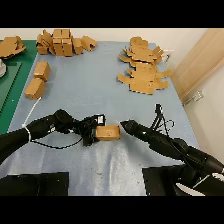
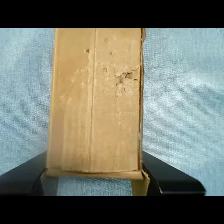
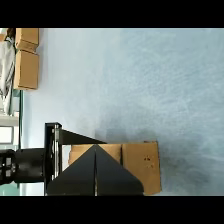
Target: Fold the box.
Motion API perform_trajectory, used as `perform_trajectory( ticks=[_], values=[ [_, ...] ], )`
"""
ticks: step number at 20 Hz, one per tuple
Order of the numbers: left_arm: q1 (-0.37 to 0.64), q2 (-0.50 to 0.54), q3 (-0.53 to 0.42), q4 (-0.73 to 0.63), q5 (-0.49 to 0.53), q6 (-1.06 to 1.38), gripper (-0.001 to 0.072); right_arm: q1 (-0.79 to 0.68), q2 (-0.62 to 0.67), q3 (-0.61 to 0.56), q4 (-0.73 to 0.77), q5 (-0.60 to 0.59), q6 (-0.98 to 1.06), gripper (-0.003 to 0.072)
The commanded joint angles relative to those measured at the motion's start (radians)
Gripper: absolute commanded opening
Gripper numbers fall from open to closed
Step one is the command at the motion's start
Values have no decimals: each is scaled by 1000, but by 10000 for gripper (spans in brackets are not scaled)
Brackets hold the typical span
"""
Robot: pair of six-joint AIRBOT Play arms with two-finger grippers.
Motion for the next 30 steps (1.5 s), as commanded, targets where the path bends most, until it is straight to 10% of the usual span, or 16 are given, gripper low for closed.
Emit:
perform_trajectory(
  ticks=[1, 12, 21, 30],
  values=[
    [0, 0, 0, 0, 1, 0, 526, -31, 3, 32, 0, 9, -3, 2],
    [0, 0, 0, -25, 26, -8, 524, -31, 3, 93, 5, 134, -3, 2],
    [121, 109, 23, 51, 268, -466, 525, -54, 3, 93, 8, 185, 0, 2],
    [504, -143, 447, 205, 224, -820, 525, -74, 2, 93, 8, 183, 0, 2]
  ],
)
